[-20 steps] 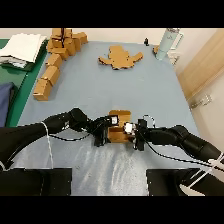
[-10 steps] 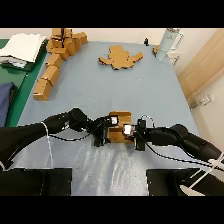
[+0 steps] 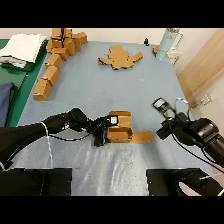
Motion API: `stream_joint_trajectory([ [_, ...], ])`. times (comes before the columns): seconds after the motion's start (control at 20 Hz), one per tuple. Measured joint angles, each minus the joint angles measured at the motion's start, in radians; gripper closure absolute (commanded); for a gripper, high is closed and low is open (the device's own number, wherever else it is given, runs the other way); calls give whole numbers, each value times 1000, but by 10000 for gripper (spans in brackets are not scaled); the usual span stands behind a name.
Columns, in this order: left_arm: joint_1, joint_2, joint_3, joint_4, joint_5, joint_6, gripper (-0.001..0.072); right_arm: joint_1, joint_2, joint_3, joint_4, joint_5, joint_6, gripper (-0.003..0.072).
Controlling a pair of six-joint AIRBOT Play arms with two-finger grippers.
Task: Fold the box.
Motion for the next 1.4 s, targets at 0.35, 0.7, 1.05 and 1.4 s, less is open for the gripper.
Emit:
stream_joint_trajectory([
  [0.35,0,0,0,0,0,0,306,-141,-153,-71,614,44,-60,682],
  [0.7,0,0,0,0,0,0,306,-156,-214,-80,894,30,-232,681],
  [1.05,0,0,0,0,0,0,306,-158,-220,-38,930,5,-267,339],
  [1.4,0,0,0,1,0,0,306,-158,-220,21,935,-36,-269,339],
])
